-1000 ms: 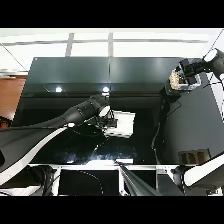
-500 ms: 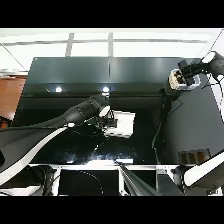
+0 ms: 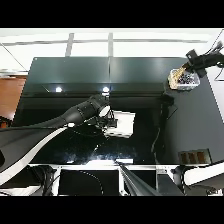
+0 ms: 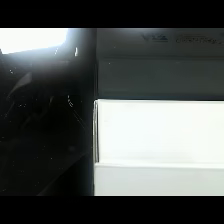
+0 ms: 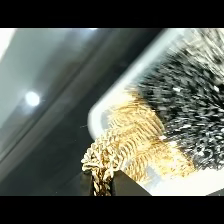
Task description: Fold the box and place the chain.
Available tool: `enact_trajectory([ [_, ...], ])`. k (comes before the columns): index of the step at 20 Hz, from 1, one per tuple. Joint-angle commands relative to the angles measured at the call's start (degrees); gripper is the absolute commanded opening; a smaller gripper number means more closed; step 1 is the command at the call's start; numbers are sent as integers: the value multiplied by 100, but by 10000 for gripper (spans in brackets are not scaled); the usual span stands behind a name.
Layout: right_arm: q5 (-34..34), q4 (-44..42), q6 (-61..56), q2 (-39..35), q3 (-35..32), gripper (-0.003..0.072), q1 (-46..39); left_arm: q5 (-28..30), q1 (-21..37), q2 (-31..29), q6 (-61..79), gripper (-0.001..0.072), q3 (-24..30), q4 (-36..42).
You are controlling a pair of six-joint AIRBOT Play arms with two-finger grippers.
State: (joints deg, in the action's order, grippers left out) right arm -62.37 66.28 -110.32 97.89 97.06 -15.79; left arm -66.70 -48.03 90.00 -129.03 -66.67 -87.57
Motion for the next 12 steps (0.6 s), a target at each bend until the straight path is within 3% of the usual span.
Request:
enact_trajectory([
  [1, -13, -319, 1014, -831, 7, 45, -162, 0, -4, 0, 2, 28, -4, 0],
  [6, -68, -717, 1856, -2234, 7, 45, -240, 4, -2, 0, 2, 28, -4, -2],
  [10, -1349, -960, 3023, -3182, -28, 45, -219, 4, -2, 0, 2, 28, -4, 0],
  [12, -1427, -925, 3086, -3720, -369, 45, -122, 4, -7, 0, 2, 28, -4, 0],
])
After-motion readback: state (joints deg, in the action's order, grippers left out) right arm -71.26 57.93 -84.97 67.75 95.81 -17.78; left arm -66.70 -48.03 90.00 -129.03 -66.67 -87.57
